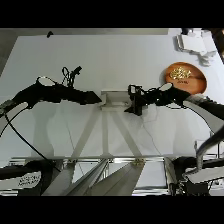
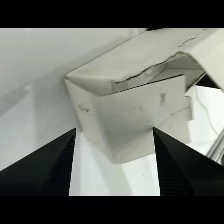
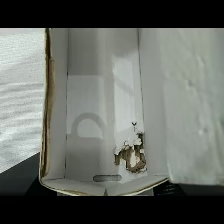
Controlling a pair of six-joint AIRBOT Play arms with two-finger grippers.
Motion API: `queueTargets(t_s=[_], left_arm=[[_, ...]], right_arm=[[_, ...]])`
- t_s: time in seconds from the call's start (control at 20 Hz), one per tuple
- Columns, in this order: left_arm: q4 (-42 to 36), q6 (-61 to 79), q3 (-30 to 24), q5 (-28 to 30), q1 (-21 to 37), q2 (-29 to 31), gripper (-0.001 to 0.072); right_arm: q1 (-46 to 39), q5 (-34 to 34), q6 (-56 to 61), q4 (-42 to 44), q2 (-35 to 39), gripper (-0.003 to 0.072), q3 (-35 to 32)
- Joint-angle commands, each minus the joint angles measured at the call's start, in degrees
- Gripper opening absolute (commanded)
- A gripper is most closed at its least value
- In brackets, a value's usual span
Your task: Fold the box and place the chain.
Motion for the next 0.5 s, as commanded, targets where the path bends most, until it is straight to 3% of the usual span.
queueTargets(t_s=[0.0,0.25,0.3,0.45], left_arm=[[-2.64,1.44,-0.02,0.39,-1.51,-1.31,0.0548],[-0.74,1.38,-0.02,7.74,-5.95,-3.04,0.0552],[1.22,1.18,-0.02,10.19,-6.8,-3.06,0.0603],[5.31,-2.45,0.0,16.2,-8.79,-3.06,0.0653]], right_arm=[[0.04,0.02,0.02,0.0,0.04,0.0543,0.02],[0.04,0.02,0.02,0.0,0.04,0.0543,0.02],[0.04,0.02,0.02,0.0,0.04,0.0543,0.02],[0.04,0.02,0.02,0.0,0.04,0.0543,0.02]])
